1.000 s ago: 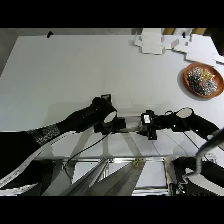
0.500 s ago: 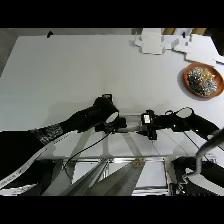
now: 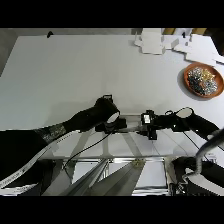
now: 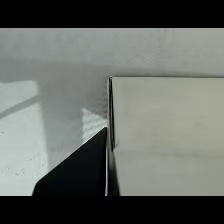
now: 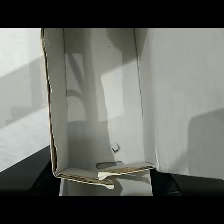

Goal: Fold the box and place the chain.

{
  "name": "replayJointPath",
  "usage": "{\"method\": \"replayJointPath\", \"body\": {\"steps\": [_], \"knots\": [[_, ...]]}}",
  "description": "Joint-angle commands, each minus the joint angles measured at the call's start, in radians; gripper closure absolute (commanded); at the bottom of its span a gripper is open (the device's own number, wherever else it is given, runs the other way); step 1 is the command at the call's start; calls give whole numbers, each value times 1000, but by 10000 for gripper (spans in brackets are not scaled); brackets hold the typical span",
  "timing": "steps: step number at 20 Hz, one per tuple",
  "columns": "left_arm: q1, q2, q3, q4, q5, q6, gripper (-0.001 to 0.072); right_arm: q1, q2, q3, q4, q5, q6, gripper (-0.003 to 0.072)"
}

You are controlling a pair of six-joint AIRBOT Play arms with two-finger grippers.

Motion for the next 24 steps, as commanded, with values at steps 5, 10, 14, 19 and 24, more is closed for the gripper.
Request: {"method": "replayJointPath", "body": {"steps": [5, 10, 14, 19, 24], "knots": [[19, -1, 8, 3, -2, 48, 708, 0, 0, 0, -6, 0, -1, 290], [20, 1, 8, 3, -2, 48, 485, 0, 0, 0, -7, 0, -1, 290], [21, 13, 9, 4, -1, 48, 485, 0, 1, 0, -7, 0, -1, 290], [20, 14, 10, 7, 6, 48, 485, 0, 0, 0, -7, 0, -1, 290], [20, 13, 10, 8, 32, 48, 485, 0, 1, 0, -7, 0, -1, 290]]}}
